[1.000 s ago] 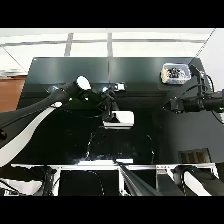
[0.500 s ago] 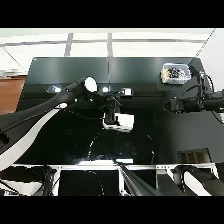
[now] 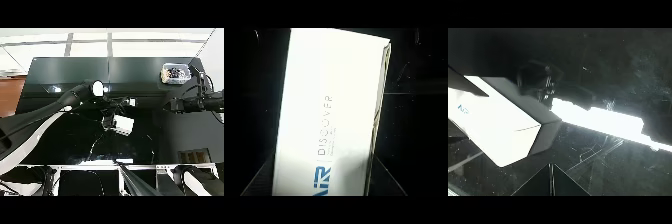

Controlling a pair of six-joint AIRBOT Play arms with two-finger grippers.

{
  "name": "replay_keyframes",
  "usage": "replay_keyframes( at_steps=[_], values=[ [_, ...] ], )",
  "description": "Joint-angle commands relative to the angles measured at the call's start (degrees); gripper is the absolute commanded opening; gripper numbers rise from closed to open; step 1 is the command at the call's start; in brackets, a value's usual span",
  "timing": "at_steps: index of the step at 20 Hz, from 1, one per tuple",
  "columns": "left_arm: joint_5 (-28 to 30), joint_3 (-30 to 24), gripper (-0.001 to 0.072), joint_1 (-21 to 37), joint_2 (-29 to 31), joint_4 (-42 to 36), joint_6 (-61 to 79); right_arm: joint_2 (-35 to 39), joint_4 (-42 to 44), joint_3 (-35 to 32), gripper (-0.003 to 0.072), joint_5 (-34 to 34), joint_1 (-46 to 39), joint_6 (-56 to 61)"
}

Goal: Fold the box and place the chain.

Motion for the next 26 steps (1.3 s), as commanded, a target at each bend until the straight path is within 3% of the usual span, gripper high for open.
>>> replay_keyframes(
  at_steps=[1, 2, 5, 6, 9, 14, 18, 21, 23, 26],
  values=[
    [5.4, -0.1, 0.0706, -1.7, -0.4, 2.6, -0.5, 0.0, 0.0, 0.1, 0.0018, 0.0, 0.0, 0.0],
    [6.5, -0.1, 0.0694, -2.0, -0.5, 2.7, -0.5, 0.0, 0.0, 0.1, 0.0018, 0.0, 0.0, 0.0],
    [5.8, 0.8, 0.0403, -1.7, 0.3, 3.7, -5.3, 0.0, 0.0, 0.1, 0.0018, 0.0, 0.0, 0.0],
    [6.2, 1.5, 0.0348, -0.6, 0.8, 5.7, -8.2, 0.0, 0.0, 0.1, 0.0018, 0.0, 0.0, 0.0],
    [6.3, 5.6, 0.0347, 7.3, 1.0, 13.1, -18.9, 0.0, 0.0, 0.1, 0.0018, -0.2, 0.0, 0.1],
    [11.0, 14.5, 0.0348, 31.9, -2.5, 31.7, -45.2, 0.0, 0.5, 0.1, 0.0018, -0.7, 0.0, 1.2],
    [3.7, 30.8, 0.035, 49.9, -13.3, 26.0, -53.1, 0.0, 0.7, 0.1, 0.0018, -0.7, 0.0, 2.0],
    [-2.6, 43.3, 0.0351, 56.3, -22.5, 22.2, -53.2, 0.0, 0.7, 0.1, 0.0018, -0.5, 0.0, 2.8],
    [-0.9, 45.6, 0.0352, 58.0, -25.6, 22.1, -53.2, 0.0, 0.7, 0.1, 0.0018, -0.3, 0.0, 3.5],
    [3.7, 42.5, 0.0375, 58.4, -26.1, 19.7, -53.1, 0.0, 0.7, 0.1, 0.0018, -0.5, 0.0, 3.5]
  ],
)
